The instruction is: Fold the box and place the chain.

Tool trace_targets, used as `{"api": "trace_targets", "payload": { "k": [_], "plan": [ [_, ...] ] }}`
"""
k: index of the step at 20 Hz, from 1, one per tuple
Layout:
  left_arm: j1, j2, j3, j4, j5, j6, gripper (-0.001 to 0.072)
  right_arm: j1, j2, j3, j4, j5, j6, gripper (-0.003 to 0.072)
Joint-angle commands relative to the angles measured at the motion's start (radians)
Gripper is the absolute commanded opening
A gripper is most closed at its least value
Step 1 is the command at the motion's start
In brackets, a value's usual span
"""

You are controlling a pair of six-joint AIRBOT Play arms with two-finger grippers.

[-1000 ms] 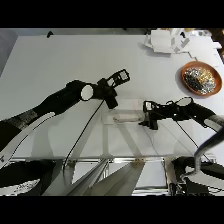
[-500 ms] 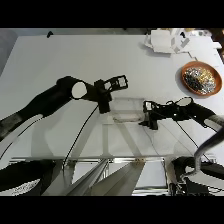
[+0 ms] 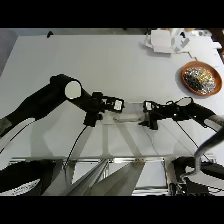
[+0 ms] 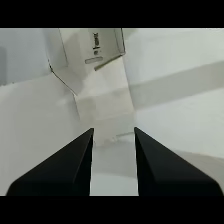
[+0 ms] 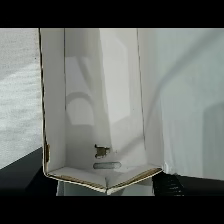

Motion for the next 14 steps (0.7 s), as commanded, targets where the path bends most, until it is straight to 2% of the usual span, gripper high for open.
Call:
{"api": "trace_targets", "payload": {
  "k": [1,3,7,10,14],
  "plan": [
    [0.009,-0.073,0.000,-0.018,0.117,0.055,0.0294,0.000,0.000,0.000,0.000,0.000,0.000,0.0408],
    [0.029,-0.097,0.000,-0.055,0.159,0.142,0.0294,0.000,0.000,0.000,0.000,0.000,0.000,0.0408],
    [0.074,-0.122,-0.025,-0.122,0.172,0.299,0.0293,0.000,0.000,0.000,0.000,0.000,0.000,0.0408],
    [0.088,-0.130,-0.072,-0.156,0.173,0.302,0.0291,0.000,0.000,0.000,0.000,0.000,0.000,0.0408],
    [0.074,-0.134,-0.113,-0.217,0.222,0.306,0.0274,0.000,0.000,0.000,0.000,0.000,0.000,0.0408]
  ]
}}
